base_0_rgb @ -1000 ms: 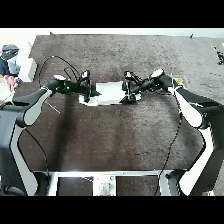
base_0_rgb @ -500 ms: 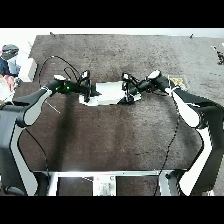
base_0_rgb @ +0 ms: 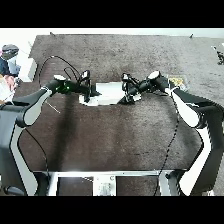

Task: Fold the box and place the chain.

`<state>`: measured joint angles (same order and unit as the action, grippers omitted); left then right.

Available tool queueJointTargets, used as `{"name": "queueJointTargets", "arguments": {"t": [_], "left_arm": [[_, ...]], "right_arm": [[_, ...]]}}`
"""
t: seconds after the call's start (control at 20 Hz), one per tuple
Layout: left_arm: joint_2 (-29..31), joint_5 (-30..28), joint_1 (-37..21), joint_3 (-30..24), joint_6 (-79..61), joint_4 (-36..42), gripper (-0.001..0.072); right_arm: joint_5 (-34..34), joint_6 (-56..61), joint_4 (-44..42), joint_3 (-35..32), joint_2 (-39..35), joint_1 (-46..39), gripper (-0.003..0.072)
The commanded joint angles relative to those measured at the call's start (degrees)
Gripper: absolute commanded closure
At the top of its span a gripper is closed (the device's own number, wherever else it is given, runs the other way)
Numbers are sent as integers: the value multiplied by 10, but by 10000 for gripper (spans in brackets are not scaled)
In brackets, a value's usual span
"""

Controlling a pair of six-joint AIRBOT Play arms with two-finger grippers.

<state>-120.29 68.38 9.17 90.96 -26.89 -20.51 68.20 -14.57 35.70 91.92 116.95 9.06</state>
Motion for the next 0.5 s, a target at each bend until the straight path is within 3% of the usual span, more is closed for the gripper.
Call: {"name": "queueJointTargets", "arguments": {"t": [0.0,0.45], "left_arm": [[0,0,0,0,0,0,697],[0,0,0,0,0,0,697]], "right_arm": [[-1,0,1,0,1,0,71],[-3,5,1,0,6,3,92]]}}
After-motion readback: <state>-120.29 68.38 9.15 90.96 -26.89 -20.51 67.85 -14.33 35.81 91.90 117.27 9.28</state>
